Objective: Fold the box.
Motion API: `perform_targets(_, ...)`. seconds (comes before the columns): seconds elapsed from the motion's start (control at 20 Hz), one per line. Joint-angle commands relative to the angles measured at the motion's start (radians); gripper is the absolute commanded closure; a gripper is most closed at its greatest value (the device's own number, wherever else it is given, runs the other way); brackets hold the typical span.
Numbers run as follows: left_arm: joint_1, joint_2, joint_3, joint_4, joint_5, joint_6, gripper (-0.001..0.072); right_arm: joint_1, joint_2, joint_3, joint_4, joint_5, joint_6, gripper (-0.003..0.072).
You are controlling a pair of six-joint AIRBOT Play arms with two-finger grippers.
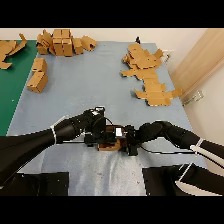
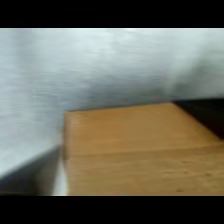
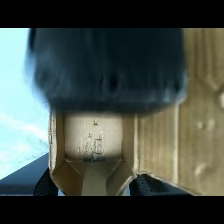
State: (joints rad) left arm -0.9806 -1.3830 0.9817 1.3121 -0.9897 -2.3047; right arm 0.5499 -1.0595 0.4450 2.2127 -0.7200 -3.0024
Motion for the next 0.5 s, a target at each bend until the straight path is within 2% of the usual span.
perform_targets(0.0,0.004,0.001,0.0,0.007,-0.009,-0.008,0.0031,0.0,0.0,-0.001,0.002,0.0,0.002,0.0187)
perform_targets(0.25,0.004,0.014,0.002,0.012,-0.066,-0.014,0.0031,0.0,0.0,-0.001,0.002,0.0,0.002,0.0186)
perform_targets(0.45,0.004,0.108,0.004,0.055,-0.125,-0.008,0.0031,0.0,0.0,-0.001,0.002,0.0,0.002,0.0187)
